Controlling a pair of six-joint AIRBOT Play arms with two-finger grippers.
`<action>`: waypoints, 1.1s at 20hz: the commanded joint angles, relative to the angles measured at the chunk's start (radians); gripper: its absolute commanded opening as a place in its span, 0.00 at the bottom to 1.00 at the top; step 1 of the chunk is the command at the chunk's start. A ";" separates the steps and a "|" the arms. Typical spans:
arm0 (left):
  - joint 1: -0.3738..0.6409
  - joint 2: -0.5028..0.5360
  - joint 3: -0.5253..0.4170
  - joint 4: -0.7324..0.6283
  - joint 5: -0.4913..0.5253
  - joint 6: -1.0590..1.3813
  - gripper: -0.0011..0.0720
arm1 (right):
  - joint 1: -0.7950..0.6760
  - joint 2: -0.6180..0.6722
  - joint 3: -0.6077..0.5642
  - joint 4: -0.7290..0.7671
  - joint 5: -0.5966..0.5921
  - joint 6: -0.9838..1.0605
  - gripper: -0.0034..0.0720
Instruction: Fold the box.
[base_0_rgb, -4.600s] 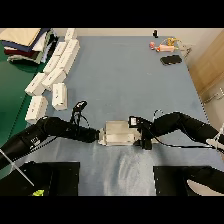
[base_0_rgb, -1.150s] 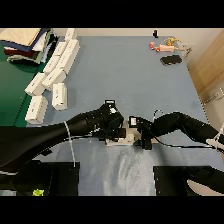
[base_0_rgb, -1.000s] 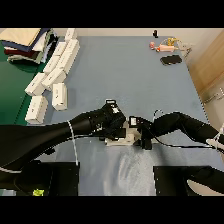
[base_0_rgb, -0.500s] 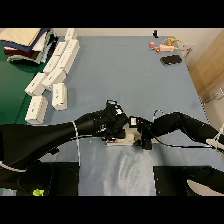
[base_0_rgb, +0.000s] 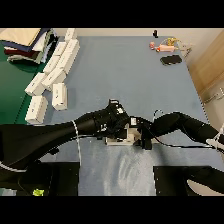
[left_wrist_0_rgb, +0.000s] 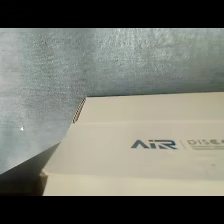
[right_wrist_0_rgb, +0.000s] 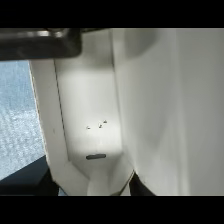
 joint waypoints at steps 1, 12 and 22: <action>0.001 -0.001 0.002 0.018 -0.003 -0.001 0.83 | 0.000 0.000 0.000 0.000 0.000 0.000 0.72; 0.001 0.223 0.046 0.053 -0.186 0.016 0.83 | 0.000 0.000 0.000 0.000 0.000 0.000 0.72; 0.091 0.346 -0.004 -0.113 -0.018 0.545 0.03 | 0.000 0.000 0.000 0.000 0.000 0.000 0.72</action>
